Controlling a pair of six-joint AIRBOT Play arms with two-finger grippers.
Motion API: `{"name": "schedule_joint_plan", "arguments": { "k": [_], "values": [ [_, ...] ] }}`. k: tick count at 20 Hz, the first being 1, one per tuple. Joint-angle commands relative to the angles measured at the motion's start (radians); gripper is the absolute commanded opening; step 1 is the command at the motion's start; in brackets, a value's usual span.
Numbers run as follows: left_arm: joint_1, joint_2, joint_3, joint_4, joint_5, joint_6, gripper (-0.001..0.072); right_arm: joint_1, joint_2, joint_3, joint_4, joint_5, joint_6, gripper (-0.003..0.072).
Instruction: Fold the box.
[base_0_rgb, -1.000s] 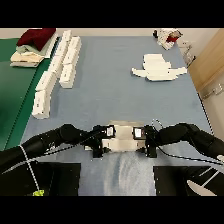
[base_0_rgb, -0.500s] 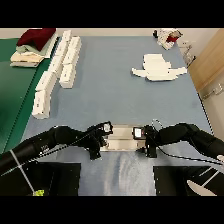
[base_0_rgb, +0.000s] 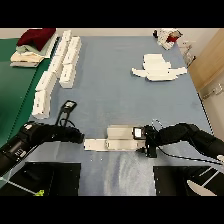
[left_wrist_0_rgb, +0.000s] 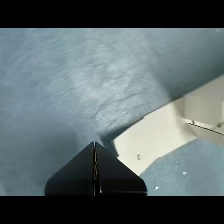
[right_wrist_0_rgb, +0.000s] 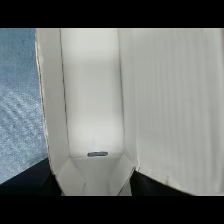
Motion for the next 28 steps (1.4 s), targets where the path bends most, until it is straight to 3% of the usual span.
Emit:
{"name": "schedule_joint_plan", "arguments": {
  "k": [1,7,12,17,28],
  "values": [
    [0.178,-0.002,-0.005,-0.037,-0.123,-0.074,0.0012,0.0,0.0,0.0,0.0,0.0,0.0,0.0514],
    [0.183,-0.15,-0.074,-0.353,-0.067,0.126,0.0012,0.0,0.0,0.0,0.0,0.0,0.0,0.0514],
    [0.047,-0.24,-0.082,-0.538,0.042,0.201,0.0012,0.0,0.0,0.0,0.0,0.0,0.0,0.0514],
    [-0.055,-0.238,-0.047,-0.589,0.079,0.2,0.0011,0.0,0.0,0.0,0.0,0.0,0.0,0.0514],
    [-0.055,-0.238,-0.011,-0.61,0.058,0.201,0.0012,0.0,0.0,0.0,0.0,0.0,0.0,0.0514]
  ]
}}
